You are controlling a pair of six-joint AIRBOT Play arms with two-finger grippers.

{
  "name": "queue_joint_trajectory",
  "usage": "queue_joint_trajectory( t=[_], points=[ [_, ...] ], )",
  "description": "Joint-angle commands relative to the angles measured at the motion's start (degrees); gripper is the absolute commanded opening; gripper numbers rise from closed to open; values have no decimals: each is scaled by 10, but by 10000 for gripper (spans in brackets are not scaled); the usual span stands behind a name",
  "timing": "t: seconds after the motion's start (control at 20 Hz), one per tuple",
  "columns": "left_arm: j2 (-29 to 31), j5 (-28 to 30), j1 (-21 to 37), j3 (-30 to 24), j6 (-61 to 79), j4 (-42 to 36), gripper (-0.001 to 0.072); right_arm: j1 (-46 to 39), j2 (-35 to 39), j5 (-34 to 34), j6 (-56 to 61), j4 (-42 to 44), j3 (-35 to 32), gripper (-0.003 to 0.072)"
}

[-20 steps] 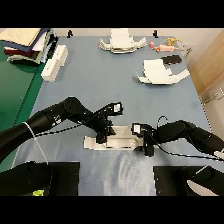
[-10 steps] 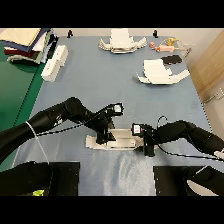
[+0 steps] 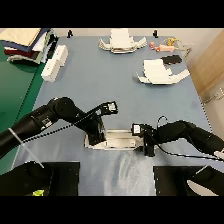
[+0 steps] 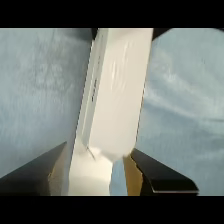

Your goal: Fold the box.

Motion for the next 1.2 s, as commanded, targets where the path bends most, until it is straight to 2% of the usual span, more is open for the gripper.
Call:
queue_joint_trajectory(
  t=[0.0,0.05,0.1,0.15,0.2,0.35,0.55,0.75,0.95,1.15],
  points=[
    [55,-52,0,1,-129,85,527,0,0,1,0,0,0,514],
    [68,-64,0,0,-154,85,525,0,0,1,0,0,0,514],
    [78,-78,0,1,-173,80,432,0,0,1,0,0,0,514],
    [82,-95,0,0,-180,62,97,0,0,1,0,0,0,514],
    [81,-108,0,0,-179,32,14,0,0,1,0,0,0,514],
    [54,-97,0,1,-178,-83,14,0,0,1,0,0,0,514],
    [-28,-63,13,38,-179,-139,14,0,0,1,0,0,0,514],
    [-100,-61,98,68,-180,-249,14,0,0,1,0,0,0,513],
    [-160,-64,171,68,-236,-260,15,0,0,1,0,0,0,514],
    [-212,-73,172,68,-256,-261,14,0,0,1,0,0,0,514]
  ],
)
